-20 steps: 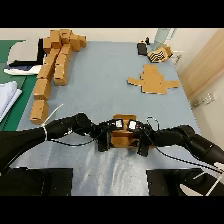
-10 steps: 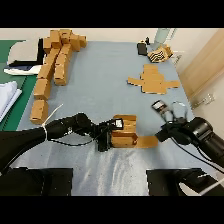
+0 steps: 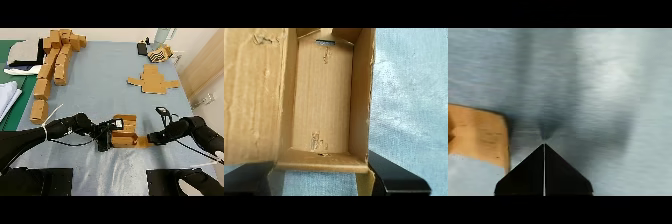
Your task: Fold the box.
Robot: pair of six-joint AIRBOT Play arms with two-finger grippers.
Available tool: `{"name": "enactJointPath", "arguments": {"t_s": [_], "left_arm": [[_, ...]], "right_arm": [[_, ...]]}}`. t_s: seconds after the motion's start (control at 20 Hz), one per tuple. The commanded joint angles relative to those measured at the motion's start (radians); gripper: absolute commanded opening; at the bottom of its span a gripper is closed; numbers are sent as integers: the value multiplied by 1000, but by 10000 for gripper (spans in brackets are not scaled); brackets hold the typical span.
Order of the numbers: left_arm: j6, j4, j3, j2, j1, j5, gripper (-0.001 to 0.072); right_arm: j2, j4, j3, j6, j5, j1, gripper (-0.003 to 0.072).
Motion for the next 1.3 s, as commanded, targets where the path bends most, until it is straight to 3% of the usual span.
{"name": "enactJointPath", "arguments": {"t_s": [0.0,0.3,0.6,0.65,0.75,0.95,1.05,1.25], "left_arm": [[0,0,0,0,0,0,446],[0,0,0,0,0,0,446],[0,0,0,0,0,0,446],[0,0,0,0,0,0,446],[0,0,0,0,0,0,445],[0,0,0,0,0,0,445],[0,0,0,0,0,0,446],[0,0,0,0,0,0,446]], "right_arm": [[-13,174,-2,-94,-14,-9,4],[94,231,-2,-97,-35,-10,5],[95,264,-1,-112,-34,-10,5],[95,286,-1,-123,-33,-10,46],[95,311,8,-123,-34,-10,308],[95,319,37,-123,-33,-10,318],[83,338,35,-123,-27,-9,524],[21,393,44,-136,-26,25,531]]}}
